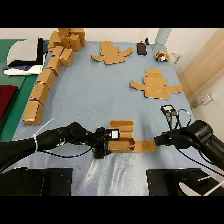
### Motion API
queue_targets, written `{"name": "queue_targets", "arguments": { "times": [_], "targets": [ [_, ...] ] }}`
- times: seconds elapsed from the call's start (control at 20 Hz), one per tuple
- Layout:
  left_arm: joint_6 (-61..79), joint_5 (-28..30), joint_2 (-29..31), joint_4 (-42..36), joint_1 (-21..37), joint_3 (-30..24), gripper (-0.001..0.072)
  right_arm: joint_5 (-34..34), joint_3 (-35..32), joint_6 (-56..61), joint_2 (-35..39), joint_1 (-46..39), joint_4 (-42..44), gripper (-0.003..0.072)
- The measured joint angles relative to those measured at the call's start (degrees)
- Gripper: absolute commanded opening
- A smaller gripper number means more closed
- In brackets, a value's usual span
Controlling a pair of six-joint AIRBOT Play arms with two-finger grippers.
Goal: Fold the box.
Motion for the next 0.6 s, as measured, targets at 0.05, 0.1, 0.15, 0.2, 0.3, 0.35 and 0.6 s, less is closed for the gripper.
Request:
{"name": "queue_targets", "arguments": {
  "times": [0.05, 0.1, 0.15, 0.2, 0.3, 0.35, 0.6],
  "targets": [
    [0.00, 0.00, 0.00, 0.00, 0.00, 0.00, 0.0522, 1.46, -0.72, -0.42, -0.52, -0.94, 4.07, 0.0003],
    [0.00, 0.00, 0.00, 0.00, 0.00, 0.00, 0.0522, 2.58, -1.42, -1.22, -1.03, -1.55, 7.61, 0.0003],
    [0.00, 0.00, 0.00, 0.02, 0.00, 0.00, 0.0522, 3.74, -2.12, -1.99, -1.60, -2.03, 10.43, 0.0003],
    [-0.02, 0.00, 0.00, 0.00, 0.00, 0.00, 0.0522, 4.39, -2.62, -2.45, -2.05, -2.43, 12.46, 0.0003],
    [-0.02, 0.00, 0.00, 0.00, 0.00, 0.00, 0.0522, 5.40, -3.28, -3.43, -2.34, -2.80, 16.00, 0.0003],
    [-0.02, 0.00, 0.00, 0.00, 0.00, 0.00, 0.0522, 5.70, -3.50, -4.07, -2.05, -2.93, 17.44, 0.0003],
    [-0.02, 0.00, 0.00, 0.00, 0.00, 0.00, 0.0522, 5.62, -3.93, -5.88, 1.22, -3.26, 22.38, 0.0003]
  ]
}}
